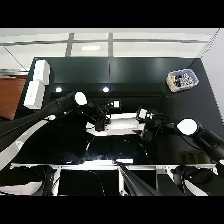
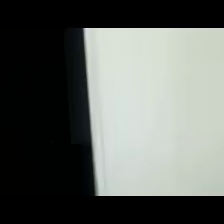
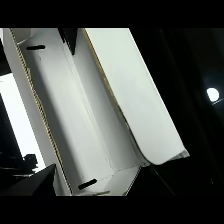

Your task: Fold the box and place the chain.

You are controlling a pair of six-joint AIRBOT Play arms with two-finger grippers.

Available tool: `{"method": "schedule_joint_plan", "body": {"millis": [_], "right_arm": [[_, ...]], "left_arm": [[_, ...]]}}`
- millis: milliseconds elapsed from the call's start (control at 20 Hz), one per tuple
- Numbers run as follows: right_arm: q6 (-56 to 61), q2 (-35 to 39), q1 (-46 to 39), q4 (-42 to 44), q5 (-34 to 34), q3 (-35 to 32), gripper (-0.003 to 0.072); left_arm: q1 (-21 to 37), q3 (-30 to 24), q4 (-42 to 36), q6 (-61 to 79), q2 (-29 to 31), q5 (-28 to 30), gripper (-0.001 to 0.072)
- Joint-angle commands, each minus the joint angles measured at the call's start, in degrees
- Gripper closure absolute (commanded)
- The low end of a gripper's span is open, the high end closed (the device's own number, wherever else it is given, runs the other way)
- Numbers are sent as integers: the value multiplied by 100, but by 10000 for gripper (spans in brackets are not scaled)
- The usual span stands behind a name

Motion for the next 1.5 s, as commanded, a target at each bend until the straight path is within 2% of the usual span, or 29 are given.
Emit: {"method": "schedule_joint_plan", "body": {"millis": [0,150,250,350,750,1450], "right_arm": [[-129,-149,-118,162,-33,4,16],[-750,-304,-118,748,39,4,16],[-1182,-413,-118,1078,424,4,16],[-1276,-566,-111,1049,673,-9,16],[-1663,-1078,-116,584,553,-9,17],[-1930,-1419,-101,756,442,-9,18]], "left_arm": [[-2,-2,2,9,0,-31,679],[-2,-2,2,9,2,-31,679],[-2,-2,2,9,2,-31,679],[-2,-2,2,9,2,-31,678],[-2,-2,2,7,2,-31,679],[-2,-2,0,7,2,-35,678]]}}
